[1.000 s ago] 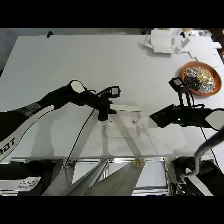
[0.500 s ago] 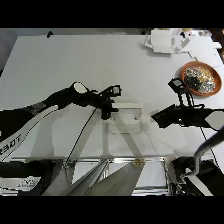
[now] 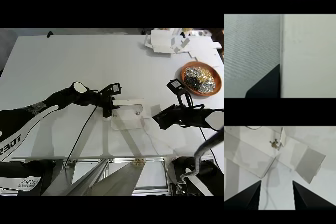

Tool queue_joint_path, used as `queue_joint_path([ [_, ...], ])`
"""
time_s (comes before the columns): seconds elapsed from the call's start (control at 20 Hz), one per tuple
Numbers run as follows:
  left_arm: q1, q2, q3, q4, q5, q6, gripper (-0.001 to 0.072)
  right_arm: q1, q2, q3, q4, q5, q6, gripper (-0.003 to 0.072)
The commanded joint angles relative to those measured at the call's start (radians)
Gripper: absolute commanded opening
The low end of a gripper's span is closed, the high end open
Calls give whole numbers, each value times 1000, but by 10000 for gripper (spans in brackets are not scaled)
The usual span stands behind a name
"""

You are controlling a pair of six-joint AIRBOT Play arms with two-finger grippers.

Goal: Fold the box and place the chain.

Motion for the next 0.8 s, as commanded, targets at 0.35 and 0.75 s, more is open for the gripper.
queue_joint_path([
  [0.35,-1,-30,0,10,-41,7,4,1,1,1,-1,8,-29,440],
  [0.75,0,-30,0,10,-40,25,11,1,1,1,6,44,-224,436],
])
